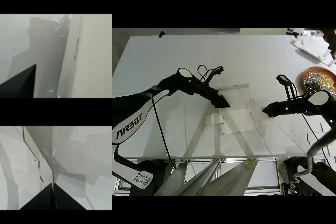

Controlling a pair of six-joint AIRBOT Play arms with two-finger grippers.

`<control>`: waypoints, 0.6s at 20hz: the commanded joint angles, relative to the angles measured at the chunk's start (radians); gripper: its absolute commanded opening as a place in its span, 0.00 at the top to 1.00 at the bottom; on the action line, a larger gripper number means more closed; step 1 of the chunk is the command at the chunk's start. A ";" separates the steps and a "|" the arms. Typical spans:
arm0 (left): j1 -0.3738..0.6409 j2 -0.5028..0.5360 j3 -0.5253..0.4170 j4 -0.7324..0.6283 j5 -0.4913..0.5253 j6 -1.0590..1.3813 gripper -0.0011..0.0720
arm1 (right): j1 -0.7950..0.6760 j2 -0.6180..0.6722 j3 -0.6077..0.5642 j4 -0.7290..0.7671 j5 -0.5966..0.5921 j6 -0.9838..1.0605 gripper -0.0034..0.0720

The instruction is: Fold the box and place the chain.

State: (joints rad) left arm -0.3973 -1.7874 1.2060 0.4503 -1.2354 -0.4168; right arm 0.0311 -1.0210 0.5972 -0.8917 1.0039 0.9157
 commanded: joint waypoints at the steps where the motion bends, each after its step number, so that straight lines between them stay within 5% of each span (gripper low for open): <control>1: -0.016 -0.016 0.000 -0.011 -0.010 0.054 0.62 | 0.001 0.001 0.000 0.002 -0.002 0.000 0.94; 2: -0.016 -0.015 0.000 -0.012 -0.011 0.055 0.84 | 0.001 0.001 0.000 0.002 -0.001 0.000 0.94; 4: -0.013 -0.010 0.000 0.000 -0.011 0.053 0.98 | 0.001 0.001 0.000 0.002 0.000 0.000 0.94; 9: -0.018 0.024 0.000 0.116 -0.014 0.054 0.98 | 0.001 0.001 0.000 0.003 0.009 0.001 0.93; 12: -0.027 0.070 0.000 0.210 -0.036 0.058 0.98 | 0.000 0.008 0.003 0.003 0.053 0.006 0.63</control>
State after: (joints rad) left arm -0.4168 -1.7508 1.2053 0.5739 -1.2488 -0.3656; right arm 0.0315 -1.0176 0.5980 -0.8890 1.0168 0.9161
